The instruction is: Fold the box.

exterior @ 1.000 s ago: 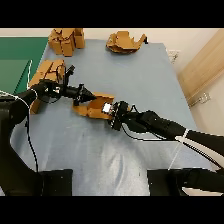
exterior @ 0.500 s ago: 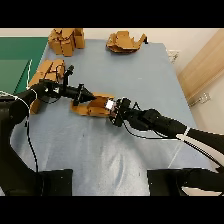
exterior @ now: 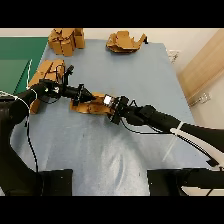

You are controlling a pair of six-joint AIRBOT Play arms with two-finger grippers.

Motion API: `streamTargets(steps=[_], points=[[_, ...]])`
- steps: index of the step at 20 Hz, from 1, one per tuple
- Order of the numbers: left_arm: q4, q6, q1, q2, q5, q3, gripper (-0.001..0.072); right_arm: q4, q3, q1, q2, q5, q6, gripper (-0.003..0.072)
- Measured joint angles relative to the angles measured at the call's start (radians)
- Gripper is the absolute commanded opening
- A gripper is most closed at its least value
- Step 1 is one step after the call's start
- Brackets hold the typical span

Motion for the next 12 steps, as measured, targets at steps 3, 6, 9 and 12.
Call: streamTargets(steps=[3,6,9,12], points=[[0.0,0.0,0.0,0.0,-0.001,0.0,0.0019,0.04,0.061,-0.003,-0.042,-0.076,-0.037,0.0647],[0.0,0.0,0.0,0.0,-0.001,0.0,0.0019,0.146,0.099,-0.023,-0.061,-0.122,-0.148,0.0647],[-0.003,0.0,0.0,0.0,-0.002,0.0,0.0019,0.293,0.13,-0.057,-0.069,-0.172,-0.315,0.0646],[0.0,-0.005,0.0,0.0,0.002,0.0,0.0019,0.468,0.169,-0.103,-0.083,-0.272,-0.523,0.0646]])
